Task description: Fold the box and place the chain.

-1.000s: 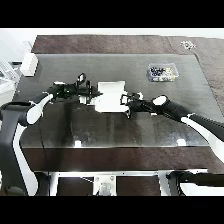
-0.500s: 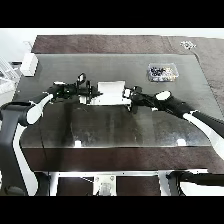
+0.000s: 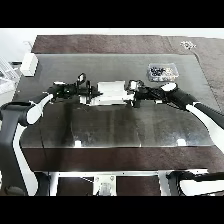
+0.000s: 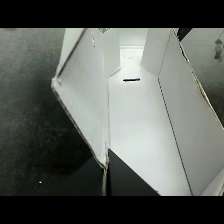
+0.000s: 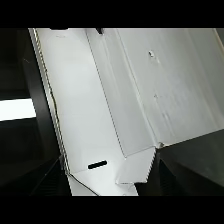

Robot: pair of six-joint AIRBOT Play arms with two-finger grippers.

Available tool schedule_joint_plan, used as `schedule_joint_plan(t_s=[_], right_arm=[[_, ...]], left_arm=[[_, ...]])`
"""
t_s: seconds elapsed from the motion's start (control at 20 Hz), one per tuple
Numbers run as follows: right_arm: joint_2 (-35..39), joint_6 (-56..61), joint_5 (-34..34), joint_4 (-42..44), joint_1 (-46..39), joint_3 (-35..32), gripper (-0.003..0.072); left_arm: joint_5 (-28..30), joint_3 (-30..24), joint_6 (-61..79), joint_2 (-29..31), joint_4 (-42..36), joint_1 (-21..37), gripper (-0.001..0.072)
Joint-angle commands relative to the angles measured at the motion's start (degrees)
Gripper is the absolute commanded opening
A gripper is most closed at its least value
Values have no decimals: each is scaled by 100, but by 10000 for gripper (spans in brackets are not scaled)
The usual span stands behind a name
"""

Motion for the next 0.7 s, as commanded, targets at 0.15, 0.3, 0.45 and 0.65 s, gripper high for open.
schedule_joint_plan(t_s=[0.15,0.3,0.45,0.65], right_arm=[[-439,-175,793,-101,-372,385,698],[-614,-173,1036,-153,-367,675,698],[-789,-170,1176,-264,-367,962,699],[-1075,-168,1515,-323,-365,1322,699]], left_arm=[[4,0,0,2,2,-2,21],[2,2,0,2,2,-2,21],[2,0,0,2,2,-2,21],[2,0,0,2,2,-2,22]])
